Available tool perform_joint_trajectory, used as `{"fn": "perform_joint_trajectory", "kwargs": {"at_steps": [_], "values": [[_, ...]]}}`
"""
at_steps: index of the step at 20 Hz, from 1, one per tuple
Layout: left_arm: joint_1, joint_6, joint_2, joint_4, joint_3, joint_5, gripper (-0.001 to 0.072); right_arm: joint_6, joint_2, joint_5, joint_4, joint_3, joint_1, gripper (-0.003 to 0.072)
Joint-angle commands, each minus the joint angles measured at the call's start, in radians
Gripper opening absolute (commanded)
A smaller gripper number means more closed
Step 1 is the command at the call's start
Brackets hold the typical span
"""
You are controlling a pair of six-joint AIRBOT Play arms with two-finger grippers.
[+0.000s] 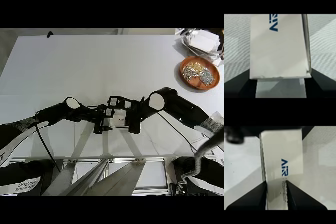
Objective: Fold the box and place the chain.
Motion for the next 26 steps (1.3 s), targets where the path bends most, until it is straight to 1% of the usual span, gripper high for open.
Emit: {"fn": "perform_joint_trajectory", "kwargs": {"at_steps": [1,2,4,5,10,14,15,16,17,20,22,26], "values": [[0.000,0.000,0.000,0.000,0.001,0.000,0.0313,0.003,-0.001,-0.013,0.000,-0.025,0.019,0.0226],[0.000,0.000,0.000,0.000,0.001,0.000,0.0313,0.003,0.000,-0.015,0.001,-0.026,0.021,0.0246],[0.000,0.000,0.000,0.000,0.001,0.000,0.0313,0.003,0.006,-0.015,0.001,-0.026,0.021,0.0333],[0.000,0.000,0.000,0.000,0.001,0.000,0.0313,0.003,0.011,-0.015,0.001,-0.026,0.021,0.0343],[0.000,0.000,0.000,0.000,0.001,0.000,0.0313,0.003,0.064,-0.058,0.001,-0.026,0.020,0.0343],[0.000,0.000,0.000,0.000,0.001,0.000,0.0313,0.005,0.117,-0.063,0.011,-0.026,0.019,0.0335],[0.000,0.000,0.000,0.000,0.001,0.000,0.0313,0.010,0.125,-0.063,0.030,-0.026,0.019,0.0276],[0.000,0.000,0.000,0.000,0.001,0.000,0.0313,0.010,0.126,-0.060,0.061,-0.027,0.019,0.0080],[0.000,0.000,0.000,0.000,0.001,0.000,0.0313,-0.011,0.126,-0.076,0.114,-0.040,0.019,0.0012],[0.000,0.000,0.000,0.000,0.001,0.000,0.0313,-0.122,0.126,-0.222,0.295,-0.128,0.015,0.0011],[0.000,0.000,0.000,0.000,0.001,0.000,0.0313,-0.129,0.126,-0.239,0.329,-0.164,-0.002,0.0012],[0.000,0.000,0.000,0.000,0.001,0.000,0.0313,-0.129,0.126,-0.244,0.335,-0.201,-0.018,0.0012]]}}
